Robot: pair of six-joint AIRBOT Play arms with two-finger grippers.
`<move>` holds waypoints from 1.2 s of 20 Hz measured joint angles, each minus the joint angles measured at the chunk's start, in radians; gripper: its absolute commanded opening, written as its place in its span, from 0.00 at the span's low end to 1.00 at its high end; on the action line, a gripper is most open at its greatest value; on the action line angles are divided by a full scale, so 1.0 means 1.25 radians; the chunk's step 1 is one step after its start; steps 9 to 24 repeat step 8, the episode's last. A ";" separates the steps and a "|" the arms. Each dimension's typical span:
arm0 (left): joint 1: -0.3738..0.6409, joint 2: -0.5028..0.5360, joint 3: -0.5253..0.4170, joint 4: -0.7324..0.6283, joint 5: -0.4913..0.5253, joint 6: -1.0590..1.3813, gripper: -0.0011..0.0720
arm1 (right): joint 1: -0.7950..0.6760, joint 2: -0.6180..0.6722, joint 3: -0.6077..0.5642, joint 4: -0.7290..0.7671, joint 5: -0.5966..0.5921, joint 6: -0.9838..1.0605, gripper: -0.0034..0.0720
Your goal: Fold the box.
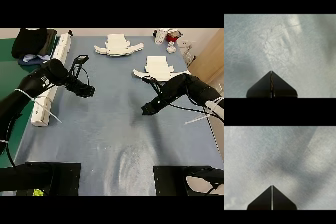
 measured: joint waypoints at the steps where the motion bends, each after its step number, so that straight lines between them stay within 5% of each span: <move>1: -0.001 -0.002 0.000 0.000 0.000 -0.002 0.03 | 0.000 0.000 0.000 0.000 0.000 0.000 0.05; 24: -0.002 -0.005 0.001 0.000 0.005 -0.002 0.03 | 0.000 0.000 0.000 0.000 0.000 0.000 0.05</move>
